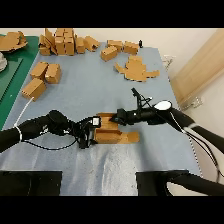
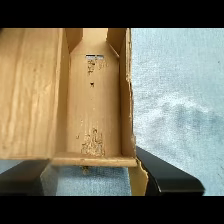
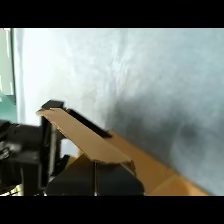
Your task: Fold the box.
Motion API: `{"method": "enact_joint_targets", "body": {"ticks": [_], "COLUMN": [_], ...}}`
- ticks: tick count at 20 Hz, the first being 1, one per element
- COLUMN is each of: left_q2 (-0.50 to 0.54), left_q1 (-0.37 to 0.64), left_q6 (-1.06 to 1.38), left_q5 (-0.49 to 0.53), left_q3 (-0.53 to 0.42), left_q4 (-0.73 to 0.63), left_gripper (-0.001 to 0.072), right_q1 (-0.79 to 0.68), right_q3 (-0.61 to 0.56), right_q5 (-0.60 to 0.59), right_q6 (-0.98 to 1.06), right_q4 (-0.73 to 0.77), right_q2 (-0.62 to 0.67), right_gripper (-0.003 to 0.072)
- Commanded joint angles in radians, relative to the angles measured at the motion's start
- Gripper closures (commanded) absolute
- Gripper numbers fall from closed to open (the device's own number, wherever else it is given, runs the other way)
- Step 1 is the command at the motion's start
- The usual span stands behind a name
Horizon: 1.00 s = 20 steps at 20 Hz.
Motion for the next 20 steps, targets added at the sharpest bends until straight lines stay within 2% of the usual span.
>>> {"method": "enact_joint_targets", "body": {"ticks": [1, 5, 11, 15, 18, 20], "left_q2": [0.0, 0.0, 0.0, 0.0, 0.0, 0.0], "left_q1": [0.0, 0.0, 0.0, 0.0, 0.0, 0.0], "left_q6": [0.0, 0.0, 0.0, 0.0, 0.0, 0.0], "left_q5": [0.0, 0.0, 0.0, 0.0, 0.0, 0.0], "left_q3": [0.0, 0.0, 0.0, 0.0, 0.0, 0.0], "left_q4": [0.0, 0.0, 0.0, 0.0, 0.0, 0.0], "left_gripper": [0.0187, 0.0187, 0.0187, 0.0187, 0.0187, 0.0187], "right_q1": [0.001, 0.002, -0.026, -0.052, -0.052, -0.051], "right_q3": [0.104, 0.119, 0.134, 0.143, 0.13, 0.053], "right_q5": [-0.001, 0.04, 0.044, -0.031, -0.037, 0.018], "right_q6": [-0.064, -0.071, -0.133, -0.175, -0.171, -0.138], "right_q4": [-0.063, -0.136, -0.132, -0.176, -0.346, -0.481], "right_q2": [-0.185, -0.267, -0.232, -0.027, 0.173, 0.303], "right_gripper": [0.0683, 0.0684, 0.0684, 0.0683, 0.0683, 0.0682]}}
